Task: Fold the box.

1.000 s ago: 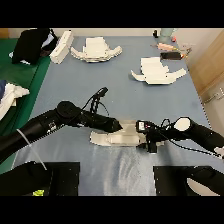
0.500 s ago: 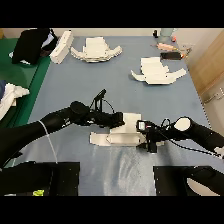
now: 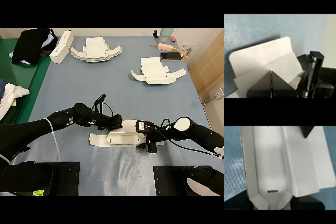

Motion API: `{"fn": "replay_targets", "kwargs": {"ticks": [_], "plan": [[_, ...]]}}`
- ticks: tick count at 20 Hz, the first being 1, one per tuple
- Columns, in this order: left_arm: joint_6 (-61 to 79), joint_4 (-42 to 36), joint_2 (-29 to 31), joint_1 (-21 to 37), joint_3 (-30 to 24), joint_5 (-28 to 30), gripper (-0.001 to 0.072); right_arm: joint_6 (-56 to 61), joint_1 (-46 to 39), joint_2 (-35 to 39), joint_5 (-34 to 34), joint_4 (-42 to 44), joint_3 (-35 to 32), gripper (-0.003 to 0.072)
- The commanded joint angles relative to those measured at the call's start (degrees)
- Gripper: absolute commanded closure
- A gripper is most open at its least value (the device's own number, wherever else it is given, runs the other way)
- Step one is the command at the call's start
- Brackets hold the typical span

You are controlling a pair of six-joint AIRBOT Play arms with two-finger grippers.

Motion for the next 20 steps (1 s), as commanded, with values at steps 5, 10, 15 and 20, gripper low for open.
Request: {"fn": "replay_targets", "kwargs": {"ticks": [5,10,15,20], "plan": [[10.6,4.3,13.0,4.9,2.0,-3.8,0.0695,0.1,0.0,0.0,0.0,0.1,0.0,0.0176],[11.3,31.2,29.3,9.7,0.4,-12.7,0.0695,0.1,0.0,0.0,0.0,0.1,0.0,0.0177],[28.0,38.0,38.8,9.1,-3.7,-18.1,0.0694,0.1,0.0,0.0,0.0,0.1,0.0,0.0177],[50.9,31.1,39.4,13.2,-11.8,-17.9,0.0014,0.1,0.0,0.0,0.0,0.0,0.0,0.0176]]}}
